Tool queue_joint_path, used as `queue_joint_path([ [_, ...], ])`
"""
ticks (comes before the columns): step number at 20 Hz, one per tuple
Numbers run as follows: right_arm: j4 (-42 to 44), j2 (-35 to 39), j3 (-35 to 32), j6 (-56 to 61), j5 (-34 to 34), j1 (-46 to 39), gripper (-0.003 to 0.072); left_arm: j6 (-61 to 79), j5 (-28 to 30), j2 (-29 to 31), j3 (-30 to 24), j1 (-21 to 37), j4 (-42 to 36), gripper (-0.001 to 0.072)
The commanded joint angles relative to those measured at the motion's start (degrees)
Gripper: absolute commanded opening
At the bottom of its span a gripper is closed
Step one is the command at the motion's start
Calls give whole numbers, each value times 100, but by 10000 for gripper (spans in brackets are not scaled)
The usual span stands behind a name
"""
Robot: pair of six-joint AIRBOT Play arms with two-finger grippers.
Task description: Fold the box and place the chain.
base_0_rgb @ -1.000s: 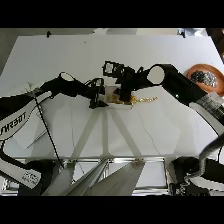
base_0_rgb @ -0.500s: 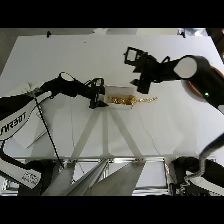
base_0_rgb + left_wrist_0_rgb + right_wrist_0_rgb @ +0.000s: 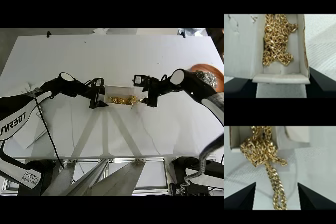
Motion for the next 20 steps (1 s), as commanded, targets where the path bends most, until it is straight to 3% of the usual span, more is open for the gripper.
queue_joint_path([
  [1,87,-621,-50,-317,-133,-28,572,0,2,2,4,0,2,277],
  [4,81,-868,-50,-400,-525,-28,565,0,2,4,4,0,2,277],
  [6,50,-966,-50,-398,-581,-26,456,0,2,2,4,0,2,277],
  [8,24,-968,-50,-396,-527,-26,131,0,2,2,4,0,2,277],
  [9,26,-944,-50,-380,-492,-26,18,0,2,4,4,0,2,277],
  [20,81,511,-48,-225,-459,-28,16,0,0,2,4,0,0,277],
])
